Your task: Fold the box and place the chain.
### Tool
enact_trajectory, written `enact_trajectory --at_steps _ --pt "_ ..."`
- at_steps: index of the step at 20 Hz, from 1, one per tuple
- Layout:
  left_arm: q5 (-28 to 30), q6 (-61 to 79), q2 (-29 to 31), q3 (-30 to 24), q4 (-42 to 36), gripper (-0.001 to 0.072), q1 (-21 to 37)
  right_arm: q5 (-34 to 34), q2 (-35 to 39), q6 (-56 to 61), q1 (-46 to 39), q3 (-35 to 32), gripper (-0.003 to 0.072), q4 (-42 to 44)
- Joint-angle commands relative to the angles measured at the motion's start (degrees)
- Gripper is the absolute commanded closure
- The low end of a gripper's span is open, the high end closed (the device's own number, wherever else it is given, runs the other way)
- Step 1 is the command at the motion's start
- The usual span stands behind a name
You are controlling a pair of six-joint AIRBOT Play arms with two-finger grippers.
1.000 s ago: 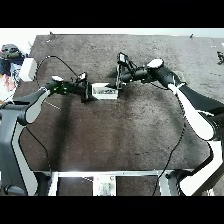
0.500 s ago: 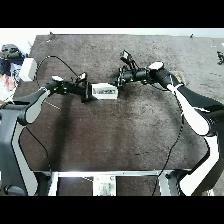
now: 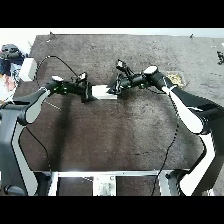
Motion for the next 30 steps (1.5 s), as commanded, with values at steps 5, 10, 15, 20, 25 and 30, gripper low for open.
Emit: enact_trajectory --at_steps 5,10,15,20,25,30 --pt "0.02 0.02 -0.02 0.0 0.02 0.0492 0.04 -7.8 -0.68 -2.84 0.96 0.04 0.0315 -0.98" --pt "0.02 0.0 -0.02 0.0 0.02 0.0492 0.04 -4.63 -0.07 -4.59 0.96 0.11 0.0317 -1.38" --pt "0.02 0.0 -0.02 0.0 0.02 0.0492 0.04 1.95 2.08 -3.43 1.01 -0.2 0.0318 -1.36" --pt "0.02 0.0 -0.02 0.0 0.02 0.0492 0.02 -4.42 1.95 -11.19 2.1 -3.91 0.0255 0.04" --pt "0.02 0.0 -0.02 0.0 0.02 0.0492 0.02 -11.67 1.46 -16.06 3.39 -4.35 0.0148 1.07" --pt "0.02 0.0 -0.02 0.0 0.02 0.0492 0.04 -13.79 1.49 -17.25 3.37 -4.33 0.0148 2.05"
